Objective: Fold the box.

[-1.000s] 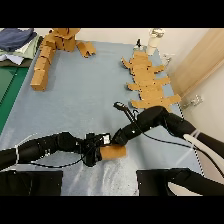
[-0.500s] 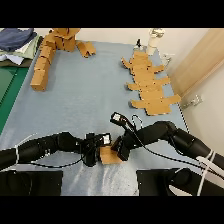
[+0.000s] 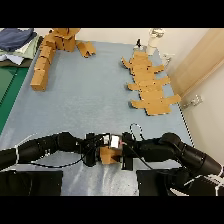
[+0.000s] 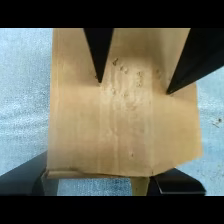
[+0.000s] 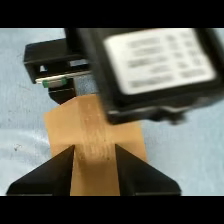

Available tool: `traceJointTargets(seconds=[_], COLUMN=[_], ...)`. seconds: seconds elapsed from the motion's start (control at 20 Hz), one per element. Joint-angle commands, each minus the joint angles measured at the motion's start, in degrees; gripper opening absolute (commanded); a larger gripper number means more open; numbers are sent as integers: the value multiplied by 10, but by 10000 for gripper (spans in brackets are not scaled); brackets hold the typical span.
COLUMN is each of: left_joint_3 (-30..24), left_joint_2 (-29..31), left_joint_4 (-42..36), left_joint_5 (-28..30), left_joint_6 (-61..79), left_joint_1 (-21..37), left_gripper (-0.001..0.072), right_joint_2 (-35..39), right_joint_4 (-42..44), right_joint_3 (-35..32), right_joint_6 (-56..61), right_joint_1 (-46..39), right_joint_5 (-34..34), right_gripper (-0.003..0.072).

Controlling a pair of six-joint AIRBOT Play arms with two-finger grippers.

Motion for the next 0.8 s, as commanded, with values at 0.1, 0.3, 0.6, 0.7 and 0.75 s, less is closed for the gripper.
traceJointTargets(seconds=[0.1,0.3,0.6,0.7,0.75], left_joint_3=[0,0,0,0,0], left_joint_2=[0,0,0,0,0], left_joint_4=[0,0,0,0,0], left_joint_5=[0,0,0,0,0], left_joint_6=[0,0,0,0,0], left_joint_1=[0,0,0,0,0], left_gripper=[446,446,446,446,446], right_joint_2=[-1,-8,21,31,31], right_joint_4=[-20,-42,-163,-228,-259], right_joint_3=[-27,-25,-25,-25,-25], right_joint_6=[-123,-136,-73,-15,12], right_joint_1=[25,29,85,109,119], right_joint_5=[22,31,57,60,59], right_gripper=[409,409,402,392,319])
